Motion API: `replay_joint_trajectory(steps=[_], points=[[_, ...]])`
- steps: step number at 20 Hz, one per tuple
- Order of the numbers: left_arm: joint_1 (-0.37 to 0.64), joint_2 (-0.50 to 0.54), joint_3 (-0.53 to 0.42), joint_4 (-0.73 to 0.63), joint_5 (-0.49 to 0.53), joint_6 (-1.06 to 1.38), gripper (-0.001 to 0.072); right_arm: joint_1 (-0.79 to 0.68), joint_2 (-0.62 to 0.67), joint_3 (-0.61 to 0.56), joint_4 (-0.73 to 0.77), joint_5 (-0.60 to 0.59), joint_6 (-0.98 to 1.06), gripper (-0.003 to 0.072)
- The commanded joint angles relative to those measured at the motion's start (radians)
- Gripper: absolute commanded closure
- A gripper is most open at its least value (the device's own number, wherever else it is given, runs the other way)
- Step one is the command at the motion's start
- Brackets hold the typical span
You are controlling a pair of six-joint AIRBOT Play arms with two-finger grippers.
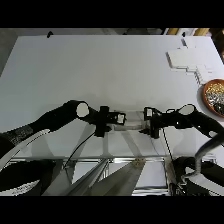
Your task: Fold the box and place the chain.
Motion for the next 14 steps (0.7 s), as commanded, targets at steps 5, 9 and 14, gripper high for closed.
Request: replay_joint_trajectory(steps=[5, 9, 14], points=[[-0.018, -0.008, -0.001, -0.059, 0.029, 0.018, 0.0581, 0.000, 0.000, 0.001, 0.000, 0.000, 0.000, 0.0285], [-0.045, -0.020, -0.001, -0.119, 0.071, 0.037, 0.0581, 0.000, 0.000, 0.001, 0.000, 0.000, 0.000, 0.0285], [-0.061, -0.037, -0.001, -0.129, 0.071, 0.055, 0.0406, 0.000, 0.000, 0.001, 0.000, 0.000, 0.000, 0.0285]])
